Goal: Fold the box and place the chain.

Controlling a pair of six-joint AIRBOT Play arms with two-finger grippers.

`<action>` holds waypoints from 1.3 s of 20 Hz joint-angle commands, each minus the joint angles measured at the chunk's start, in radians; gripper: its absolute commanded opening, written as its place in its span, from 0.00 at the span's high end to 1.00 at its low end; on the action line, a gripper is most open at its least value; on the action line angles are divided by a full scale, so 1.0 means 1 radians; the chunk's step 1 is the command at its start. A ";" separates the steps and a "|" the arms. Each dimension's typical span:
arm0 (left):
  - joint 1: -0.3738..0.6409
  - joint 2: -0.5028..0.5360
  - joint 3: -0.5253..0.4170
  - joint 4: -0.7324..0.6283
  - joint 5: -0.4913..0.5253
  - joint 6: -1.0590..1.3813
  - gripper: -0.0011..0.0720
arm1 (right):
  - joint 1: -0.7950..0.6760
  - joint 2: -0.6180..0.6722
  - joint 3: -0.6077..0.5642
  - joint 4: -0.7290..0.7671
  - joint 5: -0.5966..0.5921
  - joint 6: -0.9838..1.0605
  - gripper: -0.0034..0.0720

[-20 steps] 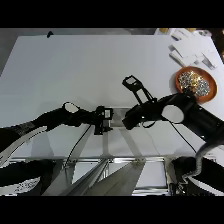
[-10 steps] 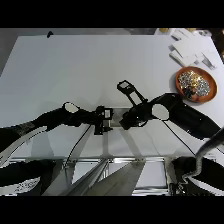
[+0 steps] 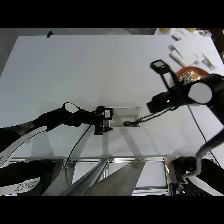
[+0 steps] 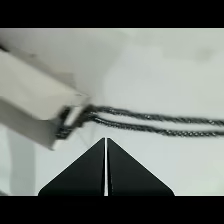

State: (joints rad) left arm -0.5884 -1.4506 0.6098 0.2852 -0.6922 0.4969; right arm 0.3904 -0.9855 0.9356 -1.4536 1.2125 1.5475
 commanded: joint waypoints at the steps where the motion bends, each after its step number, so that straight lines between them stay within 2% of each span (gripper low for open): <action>1: 0.001 0.000 0.000 0.000 0.000 0.000 0.89 | -0.139 -0.024 -0.054 -0.070 0.012 0.103 0.93; 2: 0.001 0.001 0.000 0.000 0.000 0.000 0.89 | -0.154 -0.040 -0.082 -0.069 -0.016 0.105 0.93; 3: 0.001 0.001 0.000 0.000 0.000 0.000 0.89 | -0.158 -0.061 -0.111 -0.068 -0.047 0.105 0.86; 4: 0.001 0.000 0.000 0.000 0.000 0.000 0.89 | -0.158 -0.084 -0.134 -0.068 -0.075 0.106 0.70; 5: 0.001 0.000 0.000 0.000 0.000 0.000 0.89 | -0.158 -0.112 -0.151 -0.057 -0.101 0.108 0.64; 11: 0.001 0.000 0.000 0.000 0.000 0.000 0.89 | -0.158 -0.242 -0.165 -0.061 -0.182 0.187 0.63; 13: 0.001 0.000 0.000 0.000 0.000 0.000 0.89 | -0.158 -0.265 -0.165 -0.064 -0.207 0.216 0.56; 18: 0.001 0.000 0.000 0.000 0.000 0.000 0.89 | -0.158 -0.311 -0.165 -0.064 -0.245 0.256 0.56; 24: 0.001 0.000 0.000 0.000 0.000 0.000 0.89 | -0.158 -0.313 -0.165 -0.077 -0.270 0.290 0.62; 26: 0.001 0.000 0.000 0.000 0.000 0.000 0.89 | -0.158 -0.314 -0.165 -0.077 -0.271 0.290 0.67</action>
State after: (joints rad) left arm -0.5884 -1.4506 0.6098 0.2852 -0.6926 0.4969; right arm 0.2329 -1.2968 0.7715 -1.5269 0.9531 1.8259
